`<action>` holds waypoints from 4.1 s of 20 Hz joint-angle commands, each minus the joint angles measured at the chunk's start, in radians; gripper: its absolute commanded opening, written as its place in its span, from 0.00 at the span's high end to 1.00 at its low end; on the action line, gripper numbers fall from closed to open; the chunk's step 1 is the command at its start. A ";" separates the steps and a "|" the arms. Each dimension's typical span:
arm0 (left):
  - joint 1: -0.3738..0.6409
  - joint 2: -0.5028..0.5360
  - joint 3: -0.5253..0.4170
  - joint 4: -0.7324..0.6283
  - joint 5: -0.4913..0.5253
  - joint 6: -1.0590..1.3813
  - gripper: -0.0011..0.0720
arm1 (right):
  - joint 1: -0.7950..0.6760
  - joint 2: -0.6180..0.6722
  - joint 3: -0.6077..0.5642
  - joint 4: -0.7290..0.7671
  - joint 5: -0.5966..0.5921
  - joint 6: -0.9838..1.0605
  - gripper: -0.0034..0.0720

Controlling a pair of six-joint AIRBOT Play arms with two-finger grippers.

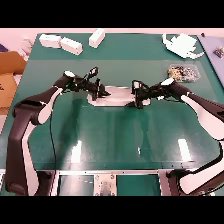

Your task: Fold the box and place the chain.

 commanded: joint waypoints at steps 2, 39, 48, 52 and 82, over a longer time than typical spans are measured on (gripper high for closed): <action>-0.001 0.000 0.000 0.002 -0.005 0.000 0.96 | -0.032 -0.015 0.005 0.034 0.002 -0.005 0.15; -0.001 0.000 0.000 0.002 -0.004 0.000 0.96 | -0.079 -0.157 0.141 0.018 0.172 0.029 0.16; -0.001 0.000 0.000 0.002 -0.004 0.000 0.96 | -0.066 -0.157 0.141 0.018 0.173 0.030 0.17; -0.001 0.000 0.000 0.002 -0.004 0.000 0.96 | -0.066 -0.157 0.141 0.018 0.174 0.029 0.20; -0.001 0.000 0.000 0.002 -0.004 0.000 0.96 | -0.065 -0.157 0.141 0.029 0.222 0.030 0.38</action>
